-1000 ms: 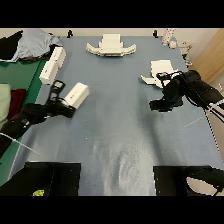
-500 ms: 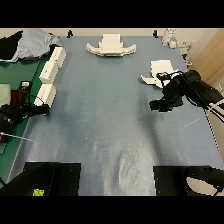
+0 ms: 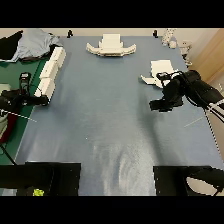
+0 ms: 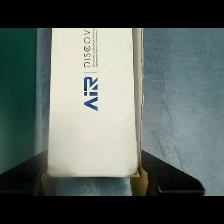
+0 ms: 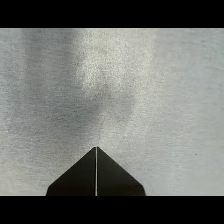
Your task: Fold the box.
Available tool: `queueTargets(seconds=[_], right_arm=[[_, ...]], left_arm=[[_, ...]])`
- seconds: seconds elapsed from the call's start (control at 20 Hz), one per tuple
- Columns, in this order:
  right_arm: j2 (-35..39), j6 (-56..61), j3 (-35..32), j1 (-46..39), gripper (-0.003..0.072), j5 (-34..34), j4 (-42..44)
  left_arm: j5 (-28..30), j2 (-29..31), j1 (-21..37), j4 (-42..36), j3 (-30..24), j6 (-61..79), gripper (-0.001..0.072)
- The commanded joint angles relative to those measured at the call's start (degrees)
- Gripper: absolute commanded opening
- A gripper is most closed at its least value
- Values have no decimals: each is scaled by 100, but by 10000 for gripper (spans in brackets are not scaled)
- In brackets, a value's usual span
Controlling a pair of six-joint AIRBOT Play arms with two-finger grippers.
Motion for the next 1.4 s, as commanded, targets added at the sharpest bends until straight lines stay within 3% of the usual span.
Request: queueTargets(seconds=[0.0,0.3,0.8,0.85,0.9,0.95,1.15,1.35], right_arm=[[-2,0,4,-2,4,0,2],[-2,0,4,-2,4,2,2],[-2,0,4,-2,3,2,2],[-2,0,4,-2,3,0,2],[-2,0,4,-2,3,2,2],[-2,0,4,-2,3,0,2],[-2,0,4,-2,4,2,2],[-2,0,4,-2,3,2,2]], left_arm=[[-70,-472,7,-42,496,-31,413],[20,-815,4,-354,748,-20,413],[9,-817,7,-356,748,-24,414],[-33,-817,7,-354,748,-22,434],[-39,-817,7,-352,748,-22,608],[-79,-811,7,-354,748,-22,714],[-236,-647,33,-295,748,-22,714],[-960,-52,166,-92,754,-22,715]])
